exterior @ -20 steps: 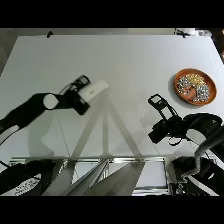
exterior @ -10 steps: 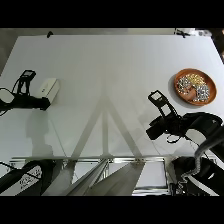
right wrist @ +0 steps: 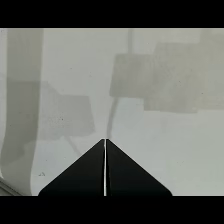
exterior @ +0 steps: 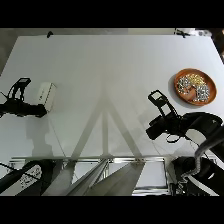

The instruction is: Fold the box and place the chain.

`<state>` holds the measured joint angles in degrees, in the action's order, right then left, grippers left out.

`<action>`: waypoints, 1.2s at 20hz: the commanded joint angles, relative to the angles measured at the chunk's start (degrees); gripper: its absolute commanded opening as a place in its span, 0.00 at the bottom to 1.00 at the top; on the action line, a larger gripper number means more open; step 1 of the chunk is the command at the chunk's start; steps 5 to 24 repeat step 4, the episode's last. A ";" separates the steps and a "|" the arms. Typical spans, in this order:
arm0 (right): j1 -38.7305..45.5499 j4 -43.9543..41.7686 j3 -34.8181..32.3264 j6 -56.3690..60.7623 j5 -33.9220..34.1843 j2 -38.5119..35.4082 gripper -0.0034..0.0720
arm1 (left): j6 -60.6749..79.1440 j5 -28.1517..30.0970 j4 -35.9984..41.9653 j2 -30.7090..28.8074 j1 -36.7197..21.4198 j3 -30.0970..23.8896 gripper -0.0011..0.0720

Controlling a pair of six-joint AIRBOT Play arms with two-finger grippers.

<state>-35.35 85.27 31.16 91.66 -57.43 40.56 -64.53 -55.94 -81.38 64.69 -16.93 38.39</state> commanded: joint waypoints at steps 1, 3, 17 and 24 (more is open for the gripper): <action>0.00 -0.02 0.04 0.02 0.02 -0.02 0.06 | 0.02 -1.29 -1.27 -1.90 -0.13 0.07 0.96; 0.00 -0.02 0.04 0.02 0.04 -0.02 0.06 | 0.00 -1.18 -1.49 -4.39 -0.13 0.07 0.96; 0.00 -0.02 0.04 0.02 0.04 -0.02 0.06 | 0.00 -0.94 -1.46 -5.64 -0.13 0.07 0.96; 0.00 -0.02 0.04 0.02 0.04 -0.02 0.06 | 0.00 -0.94 -1.46 -5.64 -0.13 0.07 0.96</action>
